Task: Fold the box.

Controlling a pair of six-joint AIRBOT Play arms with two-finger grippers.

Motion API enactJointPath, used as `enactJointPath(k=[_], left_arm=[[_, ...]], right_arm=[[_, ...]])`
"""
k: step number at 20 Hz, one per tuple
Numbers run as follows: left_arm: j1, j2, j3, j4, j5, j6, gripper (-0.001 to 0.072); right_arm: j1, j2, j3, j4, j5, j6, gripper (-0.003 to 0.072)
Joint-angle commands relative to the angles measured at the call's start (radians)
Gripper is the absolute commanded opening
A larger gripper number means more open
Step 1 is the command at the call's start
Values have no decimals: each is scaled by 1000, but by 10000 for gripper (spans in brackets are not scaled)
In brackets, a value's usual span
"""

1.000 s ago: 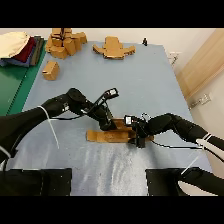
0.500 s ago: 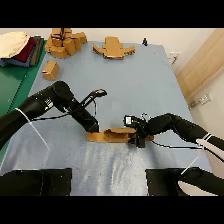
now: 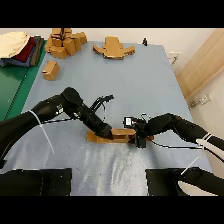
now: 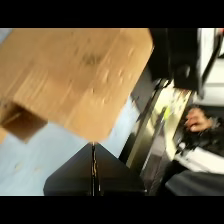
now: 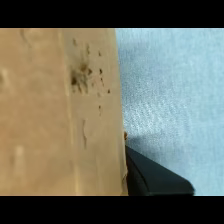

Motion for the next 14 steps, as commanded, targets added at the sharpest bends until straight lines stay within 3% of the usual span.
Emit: enactJointPath(k=[1,4,7,11,14], left_arm=[[-5,-45,-8,-121,215,1,14],[-3,-51,-8,-123,385,1,14],[-2,-83,-8,-100,462,0,14],[-3,-166,6,53,439,-108,14],[-5,-219,24,75,375,-116,14]], right_arm=[[0,-1,1,0,-3,-8,504],[0,-1,1,0,-4,-8,505],[0,-1,1,0,-5,-8,504],[0,-1,1,0,-5,-8,505],[-1,-1,1,-1,-4,-8,504]])
